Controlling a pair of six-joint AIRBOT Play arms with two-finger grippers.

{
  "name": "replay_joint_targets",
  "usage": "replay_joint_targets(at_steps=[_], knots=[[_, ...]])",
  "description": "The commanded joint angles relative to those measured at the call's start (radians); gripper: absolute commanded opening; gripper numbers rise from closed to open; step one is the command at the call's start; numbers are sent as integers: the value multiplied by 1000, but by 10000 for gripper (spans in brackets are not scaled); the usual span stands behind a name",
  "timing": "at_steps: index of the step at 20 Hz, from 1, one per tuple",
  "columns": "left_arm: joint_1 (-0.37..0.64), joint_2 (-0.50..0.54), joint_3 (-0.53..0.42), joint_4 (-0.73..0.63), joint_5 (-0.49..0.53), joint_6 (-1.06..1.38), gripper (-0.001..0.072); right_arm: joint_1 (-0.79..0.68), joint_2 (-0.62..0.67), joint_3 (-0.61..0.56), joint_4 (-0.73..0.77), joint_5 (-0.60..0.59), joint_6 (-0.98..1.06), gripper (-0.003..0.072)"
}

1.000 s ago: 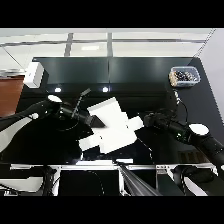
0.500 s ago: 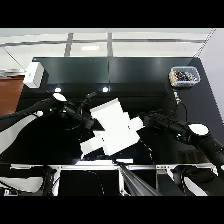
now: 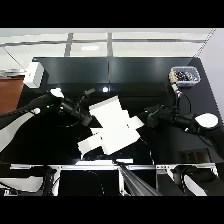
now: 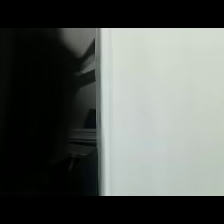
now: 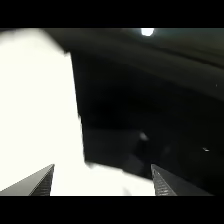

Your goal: Fold the box and place the chain.

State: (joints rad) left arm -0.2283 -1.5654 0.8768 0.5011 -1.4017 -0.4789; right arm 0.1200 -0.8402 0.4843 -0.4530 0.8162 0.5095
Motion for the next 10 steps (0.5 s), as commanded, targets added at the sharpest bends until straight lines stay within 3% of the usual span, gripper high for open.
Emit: replay_joint_targets(at_steps=[1,3,6,8,10], knots=[[12,92,0,45,19,-27,24,-39,0,122,-414,270,6,720],[-32,212,-23,67,93,-52,24,-38,0,134,-461,327,6,720],[-110,379,-100,124,288,13,29,-21,0,131,-465,316,5,720],[-161,406,-136,179,354,143,27,-3,0,131,-468,277,-20,720],[-232,400,-139,333,494,156,27,31,0,131,-491,254,-67,720]])
